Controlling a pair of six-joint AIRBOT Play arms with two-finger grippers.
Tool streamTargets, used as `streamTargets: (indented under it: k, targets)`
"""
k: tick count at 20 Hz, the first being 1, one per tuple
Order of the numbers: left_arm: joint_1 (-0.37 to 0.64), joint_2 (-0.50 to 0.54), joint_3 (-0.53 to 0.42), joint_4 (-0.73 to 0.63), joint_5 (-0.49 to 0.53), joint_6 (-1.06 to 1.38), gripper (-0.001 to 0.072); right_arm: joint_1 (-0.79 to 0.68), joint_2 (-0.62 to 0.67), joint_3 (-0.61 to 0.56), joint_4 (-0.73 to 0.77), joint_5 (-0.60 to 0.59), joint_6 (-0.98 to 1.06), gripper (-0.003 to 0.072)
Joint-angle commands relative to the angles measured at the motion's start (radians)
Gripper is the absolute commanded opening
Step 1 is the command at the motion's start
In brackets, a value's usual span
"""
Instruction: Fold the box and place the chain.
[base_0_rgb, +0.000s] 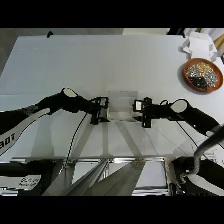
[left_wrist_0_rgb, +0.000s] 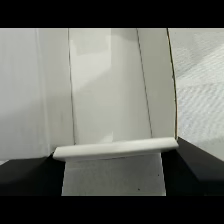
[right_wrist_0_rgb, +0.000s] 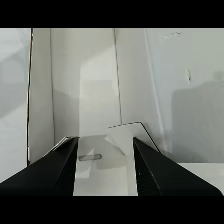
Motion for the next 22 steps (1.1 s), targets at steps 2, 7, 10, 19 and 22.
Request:
streamTargets:
  k: [2,7,10,19,22]
  targets:
    - [0.000,0.000,0.000,0.000,0.000,0.001,0.0153,0.001,-0.005,0.000,0.026,0.009,0.001,0.0420]
    - [0.000,0.000,0.000,0.000,0.000,0.001,0.0153,0.001,-0.004,0.000,0.031,0.039,0.018,0.0351]
    - [0.000,0.000,0.000,0.000,0.000,0.001,0.0153,0.000,0.038,0.000,-0.084,0.043,0.154,0.0078]
    - [0.000,0.000,0.000,0.000,0.000,0.001,0.0153,-0.179,0.272,0.000,-0.494,0.245,1.277,0.0017]
    - [0.000,0.000,0.000,0.000,0.000,0.001,0.0153,-0.310,0.300,-0.001,-0.565,0.346,1.558,0.0017]
